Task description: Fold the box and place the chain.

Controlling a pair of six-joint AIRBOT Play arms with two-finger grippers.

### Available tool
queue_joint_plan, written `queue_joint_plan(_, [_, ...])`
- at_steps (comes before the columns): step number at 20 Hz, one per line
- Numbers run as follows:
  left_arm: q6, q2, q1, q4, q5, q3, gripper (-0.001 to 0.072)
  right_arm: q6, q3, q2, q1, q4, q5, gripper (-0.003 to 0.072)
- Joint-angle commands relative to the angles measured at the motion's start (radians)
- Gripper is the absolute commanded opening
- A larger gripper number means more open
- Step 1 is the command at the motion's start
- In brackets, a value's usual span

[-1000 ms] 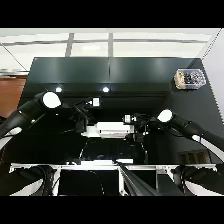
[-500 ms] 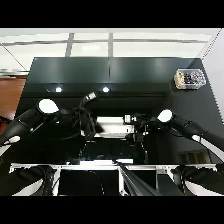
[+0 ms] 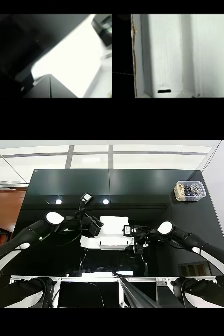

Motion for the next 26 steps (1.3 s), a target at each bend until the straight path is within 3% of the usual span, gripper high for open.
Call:
queue_joint_plan(1, [0.0,-0.089,0.0,0.085,-0.072,0.032,0.003,0.001,-0.001,-0.001,0.001,0.0,0.0,0.0245])
queue_joint_plan(4, [-0.001,-0.131,0.005,0.095,-0.21,0.077,0.003,0.001,-0.001,-0.001,0.001,0.0,0.0,0.0245])
queue_joint_plan(7, [-0.001,-0.14,0.008,0.14,-0.24,0.117,0.003,0.001,-0.001,-0.001,0.001,0.0,0.0,0.0244])
queue_joint_plan(8, [-0.005,-0.14,0.021,0.162,-0.292,0.145,0.003,0.001,-0.001,0.0,0.001,0.0,0.0,0.0244])
queue_joint_plan(12, [-0.114,-0.06,0.119,0.244,-0.45,0.223,0.0029,0.007,-0.001,0.0,0.001,0.0,0.0,0.0245])
queue_joint_plan(15, [-0.094,0.07,0.187,0.241,-0.481,0.172,0.0029,0.007,-0.001,0.0,0.001,0.0,0.0,0.0245])
queue_joint_plan(17, [0.081,0.134,0.19,0.245,-0.49,0.089,0.0056,0.007,-0.001,0.0,0.001,0.0,0.001,0.0245])
queue_joint_plan(18, [0.175,0.141,0.183,0.249,-0.483,0.045,0.0283,0.008,-0.001,0.0,0.001,0.0,0.001,0.0245])
queue_joint_plan(19, [0.282,0.138,0.174,0.261,-0.465,0.006,0.0671,0.008,-0.001,0.0,0.001,0.0,0.001,0.0244])
queue_joint_plan(20, [0.359,0.131,0.163,0.279,-0.427,-0.021,0.0709,0.008,-0.001,0.0,0.001,0.0,0.001,0.0244])
queue_joint_plan(26, [0.489,0.073,0.048,0.342,-0.233,-0.045,0.0707,0.008,-0.001,0.0,0.001,0.0,0.001,0.0244])
